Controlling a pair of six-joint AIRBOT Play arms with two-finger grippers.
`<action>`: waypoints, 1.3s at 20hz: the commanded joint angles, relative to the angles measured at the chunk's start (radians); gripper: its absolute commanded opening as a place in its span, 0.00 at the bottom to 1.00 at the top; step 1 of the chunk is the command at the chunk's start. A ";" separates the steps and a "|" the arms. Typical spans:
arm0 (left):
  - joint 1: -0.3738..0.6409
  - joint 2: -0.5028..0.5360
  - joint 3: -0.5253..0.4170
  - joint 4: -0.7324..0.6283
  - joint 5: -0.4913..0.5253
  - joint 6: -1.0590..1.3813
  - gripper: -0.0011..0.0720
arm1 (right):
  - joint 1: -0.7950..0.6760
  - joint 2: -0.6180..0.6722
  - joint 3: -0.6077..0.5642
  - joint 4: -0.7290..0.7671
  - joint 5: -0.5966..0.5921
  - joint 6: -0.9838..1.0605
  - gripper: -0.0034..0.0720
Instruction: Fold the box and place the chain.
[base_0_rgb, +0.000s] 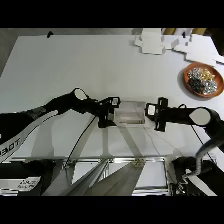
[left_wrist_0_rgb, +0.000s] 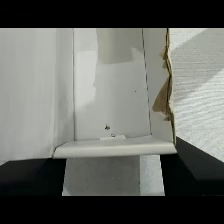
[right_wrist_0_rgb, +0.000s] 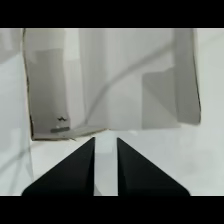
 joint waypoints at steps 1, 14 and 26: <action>0.001 0.000 0.000 0.000 -0.002 0.000 0.47 | -0.031 0.091 0.000 -0.057 -0.004 0.277 0.10; 0.001 0.000 0.000 0.000 -0.002 0.000 0.47 | -0.267 -0.092 -0.046 -0.097 0.177 1.209 0.07; 0.001 0.000 0.000 0.000 -0.002 0.000 0.47 | -0.235 -0.237 -0.056 0.198 0.166 1.067 0.07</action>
